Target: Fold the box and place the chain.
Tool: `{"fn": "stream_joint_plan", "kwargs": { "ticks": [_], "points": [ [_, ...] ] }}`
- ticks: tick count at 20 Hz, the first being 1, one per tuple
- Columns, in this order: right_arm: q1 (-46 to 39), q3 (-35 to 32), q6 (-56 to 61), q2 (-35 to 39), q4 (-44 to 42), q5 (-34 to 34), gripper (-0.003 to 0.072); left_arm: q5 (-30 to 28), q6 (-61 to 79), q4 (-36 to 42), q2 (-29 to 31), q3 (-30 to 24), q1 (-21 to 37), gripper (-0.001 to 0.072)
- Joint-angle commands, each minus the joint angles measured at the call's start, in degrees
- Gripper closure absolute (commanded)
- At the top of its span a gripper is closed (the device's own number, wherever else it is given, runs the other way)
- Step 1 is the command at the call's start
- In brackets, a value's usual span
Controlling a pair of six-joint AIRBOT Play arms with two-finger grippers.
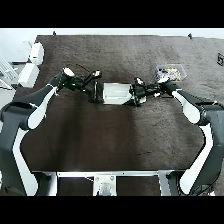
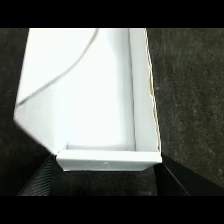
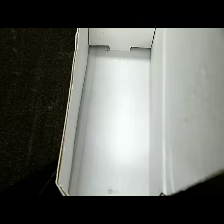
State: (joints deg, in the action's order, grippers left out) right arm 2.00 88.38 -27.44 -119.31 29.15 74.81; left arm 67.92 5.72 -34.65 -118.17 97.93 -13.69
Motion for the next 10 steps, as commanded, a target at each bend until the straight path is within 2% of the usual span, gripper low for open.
{"fn": "stream_joint_plan", "kwargs": {
  "ticks": [1,10],
  "points": [
    [0.07,0.00,-0.02,0.02,0.00,0.02,0.0280,-0.42,0.26,-0.04,-0.17,-0.02,0.07,-0.0011],
    [0.07,0.00,-0.02,0.02,0.00,0.02,0.0280,-1.38,4.02,5.18,-2.86,-0.66,-0.24,-0.0011]
  ]
}}
